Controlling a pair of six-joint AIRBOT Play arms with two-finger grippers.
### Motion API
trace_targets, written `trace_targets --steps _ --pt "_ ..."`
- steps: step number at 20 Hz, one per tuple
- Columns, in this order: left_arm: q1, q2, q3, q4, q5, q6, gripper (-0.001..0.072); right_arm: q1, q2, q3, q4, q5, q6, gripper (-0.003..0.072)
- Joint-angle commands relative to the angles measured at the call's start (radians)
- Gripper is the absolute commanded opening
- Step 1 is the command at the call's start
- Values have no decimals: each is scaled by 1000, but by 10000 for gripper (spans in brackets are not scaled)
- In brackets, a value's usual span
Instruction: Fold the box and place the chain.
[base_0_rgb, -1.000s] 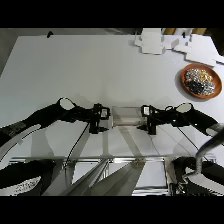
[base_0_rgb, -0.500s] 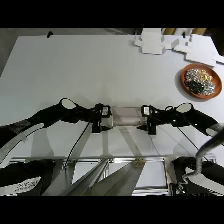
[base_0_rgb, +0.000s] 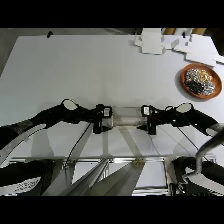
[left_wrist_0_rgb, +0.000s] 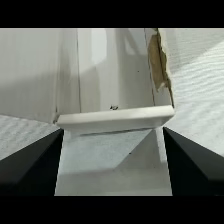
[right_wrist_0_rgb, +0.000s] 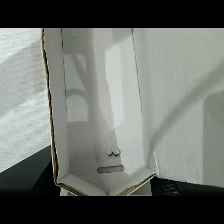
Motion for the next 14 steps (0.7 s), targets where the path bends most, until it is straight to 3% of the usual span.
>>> trace_targets --steps 1,14 --pt "-2 -5 0 -3 5 1 694 0 0 0 0 0 0 340" --pt "-15 -28 19 -95 2 72 694 0 0 0 0 0 0 340"
